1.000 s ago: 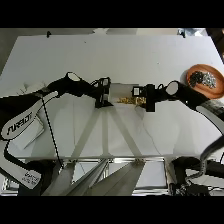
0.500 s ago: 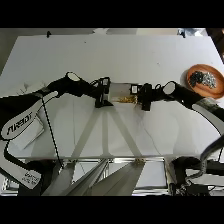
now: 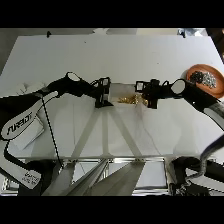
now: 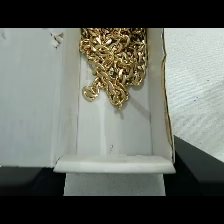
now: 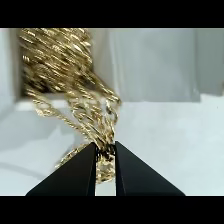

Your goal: Fold the box and place the chain.

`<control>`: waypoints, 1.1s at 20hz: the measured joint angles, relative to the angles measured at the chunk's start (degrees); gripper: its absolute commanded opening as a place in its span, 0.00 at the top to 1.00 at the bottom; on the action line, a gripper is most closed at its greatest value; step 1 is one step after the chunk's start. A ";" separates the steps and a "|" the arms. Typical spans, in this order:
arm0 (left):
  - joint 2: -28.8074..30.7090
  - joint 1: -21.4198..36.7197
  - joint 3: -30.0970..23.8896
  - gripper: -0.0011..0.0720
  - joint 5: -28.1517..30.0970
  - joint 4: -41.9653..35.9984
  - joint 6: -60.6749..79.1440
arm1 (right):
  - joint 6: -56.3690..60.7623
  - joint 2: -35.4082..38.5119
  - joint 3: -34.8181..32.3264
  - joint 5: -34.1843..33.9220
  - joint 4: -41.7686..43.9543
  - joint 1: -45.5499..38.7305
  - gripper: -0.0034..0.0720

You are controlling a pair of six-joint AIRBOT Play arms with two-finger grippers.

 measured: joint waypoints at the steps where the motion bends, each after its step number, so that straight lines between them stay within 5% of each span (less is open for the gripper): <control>1: 0.00 0.00 0.00 0.69 0.00 0.00 0.00 | 0.26 1.07 0.00 1.44 0.70 -0.04 0.95; 12: 0.00 0.00 0.00 0.69 0.00 0.00 -0.04 | 1.20 7.74 2.36 7.74 24.61 3.56 0.95; 18: 0.00 0.00 0.02 0.69 0.00 0.00 -0.04 | 1.25 5.55 2.91 5.68 24.22 6.67 0.94; 19: 0.00 0.00 0.00 0.69 0.00 0.00 -0.04 | 1.22 5.35 2.95 5.53 23.76 6.84 0.92; 21: 0.00 0.00 0.00 0.69 0.00 0.00 -0.07 | 1.25 5.29 2.97 5.81 22.97 6.97 0.54; 22: 0.00 0.00 0.02 0.69 0.00 0.00 -0.07 | 1.29 5.44 2.99 6.14 22.84 7.02 0.53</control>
